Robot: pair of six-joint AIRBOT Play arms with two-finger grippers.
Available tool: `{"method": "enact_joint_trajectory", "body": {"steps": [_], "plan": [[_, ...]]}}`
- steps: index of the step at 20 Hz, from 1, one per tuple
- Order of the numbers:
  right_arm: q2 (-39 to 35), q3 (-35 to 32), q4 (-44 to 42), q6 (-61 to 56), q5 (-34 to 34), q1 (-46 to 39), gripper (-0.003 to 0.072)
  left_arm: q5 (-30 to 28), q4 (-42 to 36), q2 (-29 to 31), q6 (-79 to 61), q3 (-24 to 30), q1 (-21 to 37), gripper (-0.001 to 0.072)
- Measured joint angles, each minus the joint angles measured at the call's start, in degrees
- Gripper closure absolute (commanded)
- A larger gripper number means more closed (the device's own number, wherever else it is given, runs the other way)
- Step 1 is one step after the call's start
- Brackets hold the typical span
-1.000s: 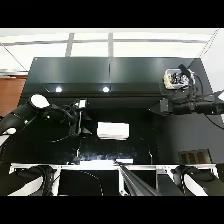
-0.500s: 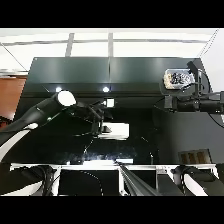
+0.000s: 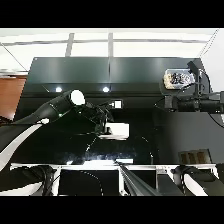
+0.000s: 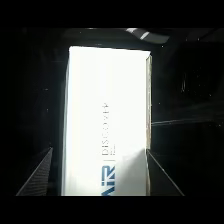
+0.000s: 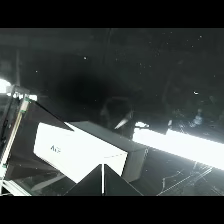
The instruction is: Fold the box and place the chain.
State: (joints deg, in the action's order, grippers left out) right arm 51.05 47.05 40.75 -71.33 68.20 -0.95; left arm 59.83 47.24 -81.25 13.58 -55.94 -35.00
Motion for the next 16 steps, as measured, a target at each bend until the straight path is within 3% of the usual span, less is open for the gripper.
{"method": "enact_joint_trajectory", "body": {"steps": [11, 16], "plan": [[0.00, 0.00, 0.22, 0.02, -0.17, 0.00, 0.0672, -0.09, 1.75, -0.15, 4.13, 0.33, -0.87, -0.0007], [0.00, 0.00, 0.26, 0.00, -0.31, 0.00, 0.0672, -4.17, 2.97, -0.15, 5.81, 3.06, -2.99, -0.0007]]}}
